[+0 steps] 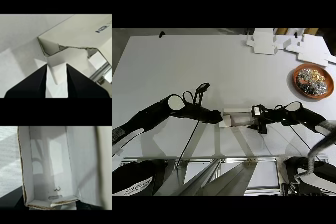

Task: Fold the box and place the chain.

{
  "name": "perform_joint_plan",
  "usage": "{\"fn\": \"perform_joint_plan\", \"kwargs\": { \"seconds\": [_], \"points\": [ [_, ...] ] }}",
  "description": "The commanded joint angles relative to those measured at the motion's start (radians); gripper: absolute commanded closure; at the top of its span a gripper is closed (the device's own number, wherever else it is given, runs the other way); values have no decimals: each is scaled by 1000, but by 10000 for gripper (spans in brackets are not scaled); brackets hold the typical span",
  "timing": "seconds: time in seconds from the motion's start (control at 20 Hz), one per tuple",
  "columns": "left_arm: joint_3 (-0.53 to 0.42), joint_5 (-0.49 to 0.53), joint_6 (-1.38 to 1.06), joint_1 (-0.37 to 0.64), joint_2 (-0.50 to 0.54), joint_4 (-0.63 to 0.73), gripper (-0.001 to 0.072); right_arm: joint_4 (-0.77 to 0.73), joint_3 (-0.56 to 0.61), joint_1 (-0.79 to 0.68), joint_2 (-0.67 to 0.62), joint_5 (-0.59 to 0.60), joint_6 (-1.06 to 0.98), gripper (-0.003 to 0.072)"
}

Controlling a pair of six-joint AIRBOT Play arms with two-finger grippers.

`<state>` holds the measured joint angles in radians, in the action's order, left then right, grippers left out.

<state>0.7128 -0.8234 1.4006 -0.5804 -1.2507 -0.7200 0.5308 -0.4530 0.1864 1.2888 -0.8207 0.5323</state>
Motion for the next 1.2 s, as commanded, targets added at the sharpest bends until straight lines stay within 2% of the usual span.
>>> {"fn": "perform_joint_plan", "kwargs": {
  "seconds": [0.0,0.25,0.45,0.65,0.85,1.15],
  "points": [
    [0,-10,23,-9,3,-6,423,-1,0,0,-1,-2,0,288],
    [4,39,60,-57,0,-16,417,-1,0,0,-1,-2,0,288],
    [74,38,206,-102,-22,-151,417,-1,0,0,-1,-2,0,288],
    [157,-13,369,-167,-91,-299,417,-1,0,0,-1,-2,0,288],
    [215,-23,502,-204,-119,-382,417,-1,0,-1,-1,-2,0,288],
    [304,-113,754,-263,-183,-525,417,-1,0,0,-1,-2,0,288]
  ]
}}
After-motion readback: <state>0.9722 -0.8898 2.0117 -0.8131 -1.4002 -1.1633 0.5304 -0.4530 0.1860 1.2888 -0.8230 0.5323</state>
